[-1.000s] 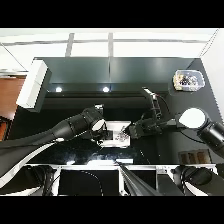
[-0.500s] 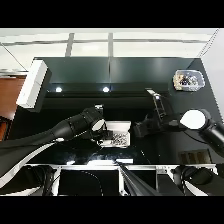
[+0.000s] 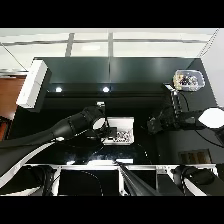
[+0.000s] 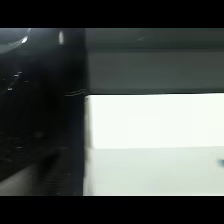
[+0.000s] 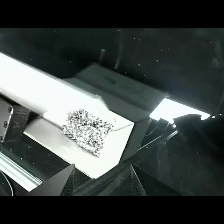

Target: Fold the box and place the chain.

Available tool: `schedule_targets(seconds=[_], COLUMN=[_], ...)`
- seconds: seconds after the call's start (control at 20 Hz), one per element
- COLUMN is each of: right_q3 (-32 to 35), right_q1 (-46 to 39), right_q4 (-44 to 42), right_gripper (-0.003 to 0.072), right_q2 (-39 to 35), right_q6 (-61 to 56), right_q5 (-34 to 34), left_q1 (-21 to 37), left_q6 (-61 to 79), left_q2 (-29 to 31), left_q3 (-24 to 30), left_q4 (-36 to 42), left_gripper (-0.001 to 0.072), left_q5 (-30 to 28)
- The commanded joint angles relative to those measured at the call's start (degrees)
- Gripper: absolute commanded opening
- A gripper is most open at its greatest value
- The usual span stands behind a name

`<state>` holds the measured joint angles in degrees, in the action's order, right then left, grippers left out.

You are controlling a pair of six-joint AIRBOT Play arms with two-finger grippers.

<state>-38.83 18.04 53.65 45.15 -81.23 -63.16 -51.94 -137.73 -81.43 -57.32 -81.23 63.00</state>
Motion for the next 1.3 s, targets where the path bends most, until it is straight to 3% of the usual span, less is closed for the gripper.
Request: schedule_targets(seconds=[0.0,0.25,0.35,0.45,0.55,0.65,0.75,0.8,0.85,0.95,1.05,1.25], right_q3=[0.02,0.02,0.02,0.02,0.02,0.02,0.04,0.02,0.02,0.02,0.02,0.04], right_q1=[-0.44,-0.59,-0.74,-0.9,-0.9,-0.9,-0.9,-0.9,-0.9,-0.9,-0.9,-0.9], right_q4=[0.2,1.46,2.05,2.8,3.32,3.5,3.45,3.43,3.45,3.45,3.5,3.48], right_gripper=[0.0415,0.0415,0.0415,0.0415,0.0415,0.0415,0.0415,0.0415,0.0415,0.0415,0.0415,0.0415], right_q2=[-0.37,-0.37,-0.37,-0.37,-0.37,-0.37,-0.35,-0.37,-0.35,-0.35,-0.35,-0.35], right_q6=[0.02,0.0,0.0,-0.02,-0.09,-0.2,-1.53,-1.68,-1.68,-1.68,-1.68,-1.81], right_q5=[-0.48,-0.59,-0.66,-0.68,-0.5,0.0,0.57,0.59,0.42,0.33,0.39,1.38], left_q1=[0.33,1.88,5.44,12.98,22.95,32.48,36.39,36.17,34.93,31.28,27.91,26.77], left_q6=[3.06,22.45,26.27,30.05,35.67,56.76,88.3,104.24,118.05,130.11,130.35,141.09], left_q2=[0.85,10.69,17.05,23.98,30.64,35.28,35.58,35.43,35.41,34.93,33.03,23.41], left_q3=[-2.43,-3.43,-0.2,6.21,15.1,25.38,31.69,33.44,34.29,34.21,34.03,32.65], left_q4=[-0.63,-6.91,-11.78,-10.82,-1.62,26.12,49.22,52.92,52.24,45.46,36.17,40.17], left_gripper=[0.0529,0.0529,0.0529,0.0529,0.0529,0.0528,0.0529,0.0562,0.0715,0.0717,0.0716,0.0716], left_q5=[0.7,10.08,13.62,13.05,4.79,-7.37,-6.47,-4.63,-3.54,-7.48,-13.38,-13.31])
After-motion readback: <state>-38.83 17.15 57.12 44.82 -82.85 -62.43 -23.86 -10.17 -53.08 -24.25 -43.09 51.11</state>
